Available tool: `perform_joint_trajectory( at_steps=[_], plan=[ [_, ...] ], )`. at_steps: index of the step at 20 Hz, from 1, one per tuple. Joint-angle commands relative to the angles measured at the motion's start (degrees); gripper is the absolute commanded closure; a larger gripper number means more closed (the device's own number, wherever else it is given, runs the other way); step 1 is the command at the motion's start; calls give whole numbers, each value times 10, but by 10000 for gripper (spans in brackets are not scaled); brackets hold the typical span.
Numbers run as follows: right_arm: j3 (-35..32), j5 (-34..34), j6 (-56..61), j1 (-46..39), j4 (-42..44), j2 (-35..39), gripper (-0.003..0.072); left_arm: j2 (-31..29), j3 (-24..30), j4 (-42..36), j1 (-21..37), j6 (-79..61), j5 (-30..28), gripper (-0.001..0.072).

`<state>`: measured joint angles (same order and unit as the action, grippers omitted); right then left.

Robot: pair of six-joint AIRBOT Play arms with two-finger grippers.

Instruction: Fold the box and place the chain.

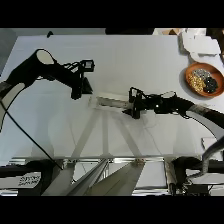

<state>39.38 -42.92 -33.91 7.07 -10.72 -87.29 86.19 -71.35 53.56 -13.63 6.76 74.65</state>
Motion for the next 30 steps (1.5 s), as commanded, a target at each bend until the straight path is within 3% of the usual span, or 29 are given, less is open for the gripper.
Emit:
perform_joint_trajectory(
  at_steps=[1,5,9,12,15,21,25,30],
  plan=[
    [0,0,0,0,0,0,233,-24,13,20,-13,51,66,704],
    [0,0,0,0,0,0,233,-23,70,-58,-56,50,35,704],
    [0,0,0,0,0,0,233,-23,82,-190,-72,51,-134,704],
    [0,0,0,0,0,0,233,-10,82,-205,-72,75,-269,704],
    [0,0,0,0,0,0,233,18,82,-206,-72,100,-328,700],
    [0,0,0,0,0,0,233,66,82,-200,-70,104,-298,700],
    [0,0,0,0,0,0,233,26,82,-197,-52,104,-258,701],
    [0,0,0,0,0,0,233,-50,82,-110,-29,104,-128,701]
  ],
)
